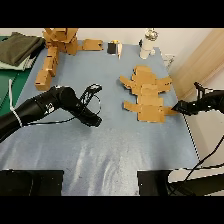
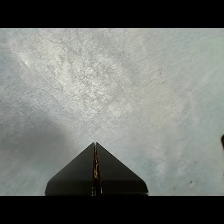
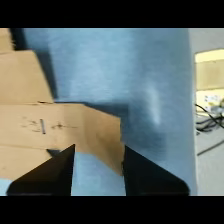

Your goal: Fold the box.

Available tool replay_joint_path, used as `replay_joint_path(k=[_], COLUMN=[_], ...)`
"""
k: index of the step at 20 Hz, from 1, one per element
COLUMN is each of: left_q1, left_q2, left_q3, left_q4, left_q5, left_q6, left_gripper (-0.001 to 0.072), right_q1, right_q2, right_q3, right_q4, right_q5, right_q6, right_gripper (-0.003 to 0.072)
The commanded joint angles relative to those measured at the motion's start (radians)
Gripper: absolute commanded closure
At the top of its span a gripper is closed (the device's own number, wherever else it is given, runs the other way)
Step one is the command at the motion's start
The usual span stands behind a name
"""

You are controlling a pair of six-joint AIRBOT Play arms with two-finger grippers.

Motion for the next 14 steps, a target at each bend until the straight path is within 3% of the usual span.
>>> replay_joint_path(k=[1,10,11,13,14], left_q1=[0.000,0.000,0.000,0.000,0.000], left_q2=[0.001,0.001,0.001,0.001,0.001], left_q3=[0.000,0.000,0.000,0.000,0.000], left_q4=[-0.047,-0.117,-0.122,-0.139,-0.150], left_q5=[0.007,-0.037,-0.041,-0.050,-0.054], left_q6=[0.000,0.001,0.001,0.002,0.014], left_gripper=[0.0698,0.0697,0.0697,0.0697,0.0697], right_q1=[0.003,0.072,0.072,0.073,0.076], right_q2=[-0.012,-0.058,-0.063,-0.062,-0.062], right_q3=[0.035,0.035,0.035,0.036,0.036], right_q4=[0.112,0.072,0.072,0.083,0.095], right_q5=[-0.093,-0.095,-0.101,-0.110,-0.131], right_q6=[-0.085,-0.083,-0.084,-0.085,-0.095], right_gripper=[0.0325,0.0378,0.0501,0.0582,0.0683])
